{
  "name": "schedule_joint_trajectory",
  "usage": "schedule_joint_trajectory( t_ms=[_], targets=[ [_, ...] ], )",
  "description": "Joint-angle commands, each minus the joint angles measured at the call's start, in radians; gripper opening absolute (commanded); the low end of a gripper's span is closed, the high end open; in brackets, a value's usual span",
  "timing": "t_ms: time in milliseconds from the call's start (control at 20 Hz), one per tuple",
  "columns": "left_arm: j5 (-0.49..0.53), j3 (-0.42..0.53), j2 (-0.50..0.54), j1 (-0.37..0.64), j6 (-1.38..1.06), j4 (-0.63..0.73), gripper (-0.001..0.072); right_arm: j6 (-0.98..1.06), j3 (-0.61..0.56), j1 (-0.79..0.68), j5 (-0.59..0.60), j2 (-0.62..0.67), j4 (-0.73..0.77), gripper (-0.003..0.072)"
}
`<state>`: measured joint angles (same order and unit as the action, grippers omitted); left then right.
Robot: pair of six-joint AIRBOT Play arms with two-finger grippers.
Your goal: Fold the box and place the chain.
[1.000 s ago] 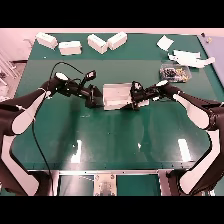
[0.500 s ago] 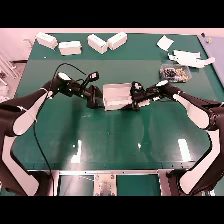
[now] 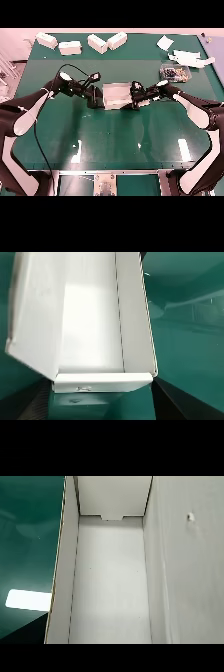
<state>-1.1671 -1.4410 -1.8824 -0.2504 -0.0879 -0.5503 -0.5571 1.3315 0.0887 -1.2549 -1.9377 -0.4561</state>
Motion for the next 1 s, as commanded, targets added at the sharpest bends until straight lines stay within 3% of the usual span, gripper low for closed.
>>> schedule_joint_trajectory(
  t_ms=[0, 400, 600, 800, 950],
  targets=[
    [0.027, -0.003, 0.000, -0.012, -0.031, -0.016, 0.0720, -0.001, 0.000, 0.001, -0.003, 0.000, -0.003, 0.0569],
    [0.073, -0.003, -0.032, -0.018, -0.102, 0.023, 0.0720, -0.001, 0.000, 0.001, -0.003, 0.000, -0.003, 0.0569],
    [0.039, -0.003, -0.091, -0.009, -0.206, 0.085, 0.0720, -0.001, 0.000, 0.001, -0.003, 0.000, -0.003, 0.0569],
    [-0.006, -0.003, -0.119, 0.014, -0.291, 0.243, 0.0720, -0.001, 0.000, 0.001, -0.003, 0.000, -0.003, 0.0569],
    [-0.021, -0.003, -0.134, 0.014, -0.306, 0.245, 0.0720, -0.001, 0.000, 0.001, -0.003, 0.000, -0.003, 0.0569]
  ],
)
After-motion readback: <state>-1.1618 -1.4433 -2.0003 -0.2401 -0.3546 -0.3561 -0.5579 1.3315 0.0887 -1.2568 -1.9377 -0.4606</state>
